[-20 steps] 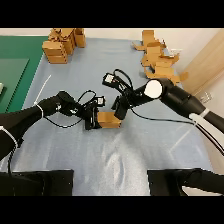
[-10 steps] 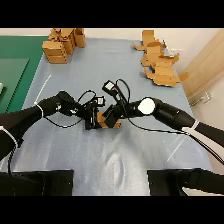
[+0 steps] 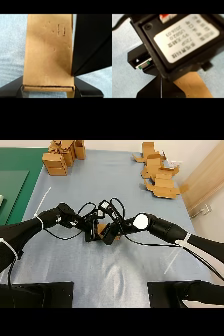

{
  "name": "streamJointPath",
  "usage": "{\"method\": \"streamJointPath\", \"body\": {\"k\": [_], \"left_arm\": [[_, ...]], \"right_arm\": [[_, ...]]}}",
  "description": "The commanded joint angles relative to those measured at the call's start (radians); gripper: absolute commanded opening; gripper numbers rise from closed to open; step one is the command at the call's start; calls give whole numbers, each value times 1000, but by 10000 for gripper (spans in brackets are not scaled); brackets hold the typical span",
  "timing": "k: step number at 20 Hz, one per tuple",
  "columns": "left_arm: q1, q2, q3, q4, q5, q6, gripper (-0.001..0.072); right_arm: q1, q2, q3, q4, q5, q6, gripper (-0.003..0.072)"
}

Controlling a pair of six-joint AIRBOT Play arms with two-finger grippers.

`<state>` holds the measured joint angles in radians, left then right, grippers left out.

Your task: Fold the box.

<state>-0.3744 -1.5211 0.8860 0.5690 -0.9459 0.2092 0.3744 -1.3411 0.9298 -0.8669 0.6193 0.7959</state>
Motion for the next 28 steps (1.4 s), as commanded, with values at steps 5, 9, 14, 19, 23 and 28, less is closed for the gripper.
{"method": "streamJointPath", "body": {"k": [5, 9, 14, 19, 23, 28], "left_arm": [[0, 1, 0, -1, 0, -2, 104], [0, 1, 0, 0, -4, -2, 104], [1, 2, 0, -10, -3, -17, 103], [7, 32, 1, -18, 22, -125, 102], [54, 131, 1, -23, 105, -283, 102], [243, 278, 1, 81, 245, -618, 103]], "right_arm": [[2, -27, 0, 8, 44, 0, 3], [1, 66, 16, -28, 3, 3, 3], [-36, 256, 20, -312, 29, 214, 3], [-149, 400, 14, -637, 165, 434, 4], [-290, 485, -25, -645, 208, 435, 4], [-410, 532, -63, -644, 238, 435, 3]]}}
